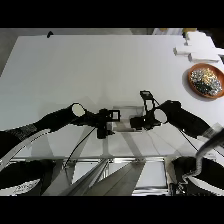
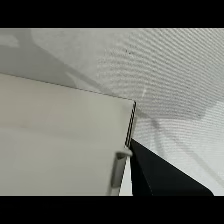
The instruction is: Fold the box and place the chain.
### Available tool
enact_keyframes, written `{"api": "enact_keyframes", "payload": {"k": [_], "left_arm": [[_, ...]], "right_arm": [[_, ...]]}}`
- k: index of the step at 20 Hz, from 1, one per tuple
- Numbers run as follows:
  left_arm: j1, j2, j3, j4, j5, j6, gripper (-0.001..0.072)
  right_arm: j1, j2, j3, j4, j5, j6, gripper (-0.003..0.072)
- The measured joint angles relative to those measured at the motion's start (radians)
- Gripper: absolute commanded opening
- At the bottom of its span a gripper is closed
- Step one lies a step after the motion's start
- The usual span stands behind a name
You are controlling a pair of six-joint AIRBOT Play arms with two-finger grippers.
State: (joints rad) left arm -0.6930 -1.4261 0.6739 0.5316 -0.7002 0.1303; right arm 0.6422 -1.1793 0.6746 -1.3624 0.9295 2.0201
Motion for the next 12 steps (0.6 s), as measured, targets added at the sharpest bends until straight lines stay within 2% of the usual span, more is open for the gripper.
{"api": "enact_keyframes", "payload": {"k": [2, 8, 11, 12], "left_arm": [[0.000, 0.000, 0.000, 0.000, 0.000, 0.000, 0.0180], [0.000, 0.000, 0.000, 0.000, 0.000, 0.000, 0.0180], [0.000, 0.000, 0.000, 0.000, 0.000, 0.000, 0.0180], [0.000, 0.000, 0.000, 0.000, 0.000, 0.000, 0.0180]], "right_arm": [[0.009, -0.018, 0.009, -0.014, 0.002, 0.019, 0.0220], [0.018, -0.063, 0.021, -0.048, -0.006, 0.061, 0.0216], [0.018, -0.082, 0.030, -0.056, 0.005, 0.079, 0.0101], [0.018, -0.086, 0.033, -0.060, 0.010, 0.081, 0.0033]]}}
